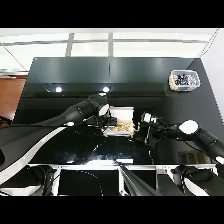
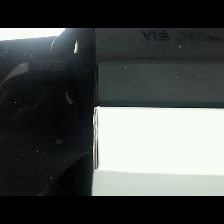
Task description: Fold the box and place the chain.
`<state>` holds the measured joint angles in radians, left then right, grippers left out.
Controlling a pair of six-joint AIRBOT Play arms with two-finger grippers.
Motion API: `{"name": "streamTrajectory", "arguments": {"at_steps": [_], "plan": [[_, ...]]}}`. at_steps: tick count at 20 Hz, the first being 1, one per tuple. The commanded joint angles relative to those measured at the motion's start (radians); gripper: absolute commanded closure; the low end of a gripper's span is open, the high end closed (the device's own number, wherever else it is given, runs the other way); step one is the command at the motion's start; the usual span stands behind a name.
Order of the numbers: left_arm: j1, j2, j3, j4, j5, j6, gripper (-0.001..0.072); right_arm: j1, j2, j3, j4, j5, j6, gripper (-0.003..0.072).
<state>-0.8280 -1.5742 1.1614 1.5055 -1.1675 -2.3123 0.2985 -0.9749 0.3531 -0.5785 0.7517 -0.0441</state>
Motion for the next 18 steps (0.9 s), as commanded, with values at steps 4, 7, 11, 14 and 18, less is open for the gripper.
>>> {"name": "streamTrajectory", "arguments": {"at_steps": [4, 7, 11, 14, 18], "plan": [[0.001, 0.0, 0.0, 0.001, 0.0, 0.001, 0.0682, 0.089, -0.088, -0.004, 0.108, -0.177, -0.178, -0.0034], [0.001, 0.0, 0.0, 0.0, 0.0, 0.0, 0.0682, 0.089, -0.09, -0.003, 0.114, -0.196, -0.179, -0.0034], [0.001, 0.0, 0.0, 0.0, -0.001, 0.0, 0.0682, 0.09, -0.095, 0.0, 0.111, -0.199, -0.171, -0.0034], [0.001, 0.0, 0.0, 0.0, -0.001, 0.001, 0.0682, 0.089, -0.12, 0.023, 0.075, -0.195, -0.104, -0.0034], [0.001, 0.0, 0.0, 0.0, -0.001, 0.0, 0.0682, 0.089, -0.124, 0.027, 0.048, -0.185, -0.089, 0.0075]]}}
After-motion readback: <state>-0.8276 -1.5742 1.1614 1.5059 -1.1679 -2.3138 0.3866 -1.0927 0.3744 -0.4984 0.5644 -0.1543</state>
